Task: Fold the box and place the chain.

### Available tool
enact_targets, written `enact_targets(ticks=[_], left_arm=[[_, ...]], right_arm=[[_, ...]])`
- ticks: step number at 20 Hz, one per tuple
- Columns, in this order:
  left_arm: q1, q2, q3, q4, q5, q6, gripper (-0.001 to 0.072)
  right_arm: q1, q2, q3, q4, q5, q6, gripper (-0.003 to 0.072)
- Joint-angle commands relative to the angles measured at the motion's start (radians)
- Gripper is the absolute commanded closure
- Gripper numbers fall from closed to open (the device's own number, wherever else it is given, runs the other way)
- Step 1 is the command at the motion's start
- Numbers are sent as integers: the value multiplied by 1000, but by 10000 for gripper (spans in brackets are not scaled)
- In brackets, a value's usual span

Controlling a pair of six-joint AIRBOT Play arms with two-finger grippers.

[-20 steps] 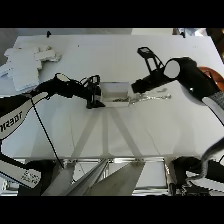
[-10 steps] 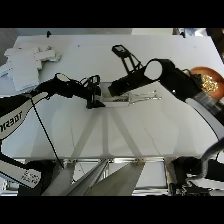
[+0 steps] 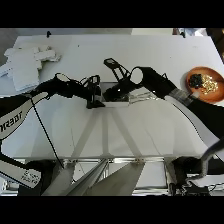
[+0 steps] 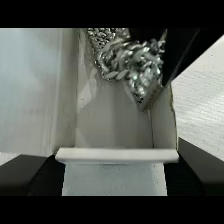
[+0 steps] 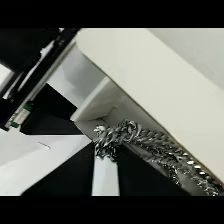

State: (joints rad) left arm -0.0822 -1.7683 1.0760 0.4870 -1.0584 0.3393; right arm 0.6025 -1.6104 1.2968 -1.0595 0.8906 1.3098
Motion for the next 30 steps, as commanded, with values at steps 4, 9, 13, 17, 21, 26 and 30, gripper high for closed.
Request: enact_targets(ticks=[4,9,13,17,21,26,30], left_arm=[[0,0,0,0,0,0,148],[0,0,0,0,0,0,148],[0,0,0,0,0,0,148],[0,0,0,0,0,0,148],[0,0,0,0,0,0,148],[0,0,0,0,0,0,148],[0,0,0,0,0,0,148]], right_arm=[[-9,42,2,-48,44,-16,410],[-118,199,2,-206,171,-35,410],[-301,227,-3,-332,284,-109,359],[-429,226,-68,-348,301,-472,247],[-487,208,-131,-265,296,-803,247],[-480,108,-131,-216,274,-1006,245],[-438,40,-131,-220,269,-1172,204]])
